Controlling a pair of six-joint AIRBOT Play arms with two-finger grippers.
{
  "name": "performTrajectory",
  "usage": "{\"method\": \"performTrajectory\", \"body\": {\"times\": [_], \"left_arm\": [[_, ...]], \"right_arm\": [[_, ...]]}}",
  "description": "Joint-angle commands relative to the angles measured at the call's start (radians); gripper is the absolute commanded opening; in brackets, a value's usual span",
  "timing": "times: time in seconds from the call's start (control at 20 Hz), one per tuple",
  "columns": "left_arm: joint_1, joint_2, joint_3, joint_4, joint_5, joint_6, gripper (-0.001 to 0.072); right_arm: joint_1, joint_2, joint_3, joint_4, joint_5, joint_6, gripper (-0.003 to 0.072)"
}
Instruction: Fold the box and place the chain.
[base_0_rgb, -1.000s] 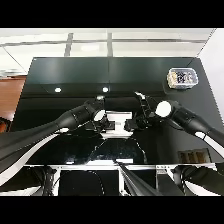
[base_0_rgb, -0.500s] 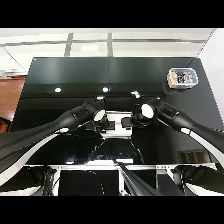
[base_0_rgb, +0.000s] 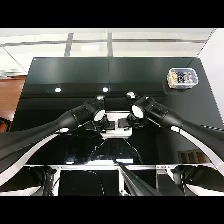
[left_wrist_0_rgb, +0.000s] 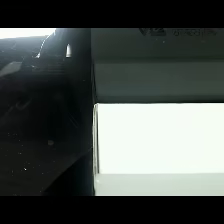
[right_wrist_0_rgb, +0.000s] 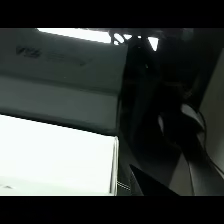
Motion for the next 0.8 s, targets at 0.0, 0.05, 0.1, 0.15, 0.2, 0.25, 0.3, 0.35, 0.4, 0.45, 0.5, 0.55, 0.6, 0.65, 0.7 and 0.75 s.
{"method": "performTrajectory", "body": {"times": [0.0,0.05,0.1,0.15,0.2,0.25,0.3,0.35,0.4,0.45,0.5,0.55,0.6,0.65,0.7,0.75], "left_arm": [[0.000,0.001,0.000,0.000,0.000,0.002,0.0028],[0.000,0.001,0.000,0.000,0.003,0.001,0.0028],[0.000,0.001,0.000,0.000,0.003,0.001,0.0029],[0.000,0.001,0.000,0.000,0.003,0.001,0.0029],[0.000,0.001,0.000,0.000,0.003,0.001,0.0028],[0.000,0.001,0.000,0.000,0.003,0.001,0.0029],[0.000,0.001,0.000,0.001,0.003,0.001,0.0028],[0.000,0.001,0.000,0.003,0.003,0.001,0.0029],[0.001,0.001,0.000,0.004,0.003,0.001,0.0029],[0.001,0.001,0.000,0.004,0.003,0.001,0.0028],[0.001,0.001,0.000,0.003,0.002,0.001,0.0029],[0.001,0.001,0.000,0.003,0.002,0.001,0.0029],[0.001,0.001,0.000,0.003,0.002,0.001,0.0028],[0.001,0.001,0.000,0.003,0.002,0.001,0.0029],[0.001,0.001,0.000,0.004,0.003,0.001,0.0029],[0.001,0.001,0.000,0.004,0.003,0.001,0.0029]], "right_arm": [[0.015,-0.005,0.011,-0.016,0.047,0.030,0.0370],[0.021,-0.005,0.011,-0.028,0.053,0.048,0.0369],[0.026,-0.005,0.011,-0.035,0.059,0.060,0.0370],[0.030,-0.005,0.011,-0.035,0.062,0.067,0.0369],[0.032,-0.005,0.011,-0.034,0.060,0.070,0.0369],[0.031,-0.007,0.011,-0.034,0.058,0.080,0.0369],[0.031,-0.011,0.011,-0.034,0.059,0.082,0.0368],[0.031,-0.016,0.011,-0.034,0.068,0.082,0.0368],[0.031,-0.020,0.011,-0.034,0.079,0.082,0.0368],[0.031,-0.021,0.011,-0.034,0.081,0.082,0.0367],[0.031,-0.021,0.011,-0.033,0.080,0.080,0.0180],[0.031,-0.022,0.011,-0.033,0.077,0.071,0.0004],[0.031,-0.022,0.011,-0.033,0.076,0.072,0.0008],[0.031,-0.022,0.011,-0.033,0.076,0.077,0.0008],[0.031,-0.022,0.011,-0.033,0.080,0.077,0.0008],[0.031,-0.022,0.011,-0.034,0.088,0.077,0.0011]]}}
